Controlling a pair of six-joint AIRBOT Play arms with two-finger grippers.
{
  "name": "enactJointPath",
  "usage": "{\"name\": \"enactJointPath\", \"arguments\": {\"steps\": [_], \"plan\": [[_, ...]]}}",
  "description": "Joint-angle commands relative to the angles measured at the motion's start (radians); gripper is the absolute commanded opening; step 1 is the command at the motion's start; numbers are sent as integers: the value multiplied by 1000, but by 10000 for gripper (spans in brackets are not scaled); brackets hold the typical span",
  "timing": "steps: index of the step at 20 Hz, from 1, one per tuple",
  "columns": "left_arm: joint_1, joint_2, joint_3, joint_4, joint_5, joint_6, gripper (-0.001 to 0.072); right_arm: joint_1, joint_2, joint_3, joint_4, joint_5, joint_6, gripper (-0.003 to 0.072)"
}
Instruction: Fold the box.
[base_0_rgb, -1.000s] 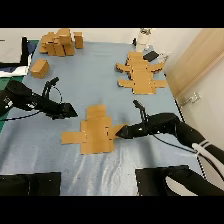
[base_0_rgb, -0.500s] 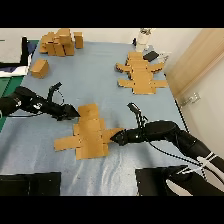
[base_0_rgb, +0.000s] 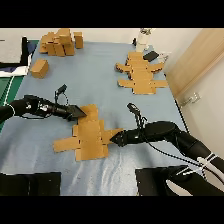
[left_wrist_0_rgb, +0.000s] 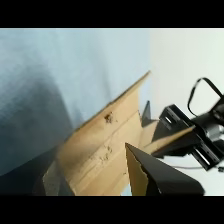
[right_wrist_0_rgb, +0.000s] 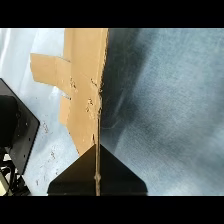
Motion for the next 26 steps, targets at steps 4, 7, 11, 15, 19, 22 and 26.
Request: {"name": "enactJointPath", "arguments": {"steps": [4,7,11,15,19,22,26], "plan": [[8,-25,0,24,-117,47,340,1,-1,0,-5,-2,1,0],[8,-25,0,24,-108,49,338,1,-1,0,-5,-2,2,0],[7,-25,0,24,-108,90,42,1,-1,0,-5,4,2,0],[6,-25,0,24,-109,122,13,1,-1,0,-17,16,2,34],[-10,-6,32,-44,-140,246,8,-26,-1,10,-103,140,37,497],[-68,94,46,-86,-8,364,8,-142,-1,76,-280,159,147,480],[-171,175,22,-97,133,488,9,-276,-1,166,-393,160,237,137]]}}
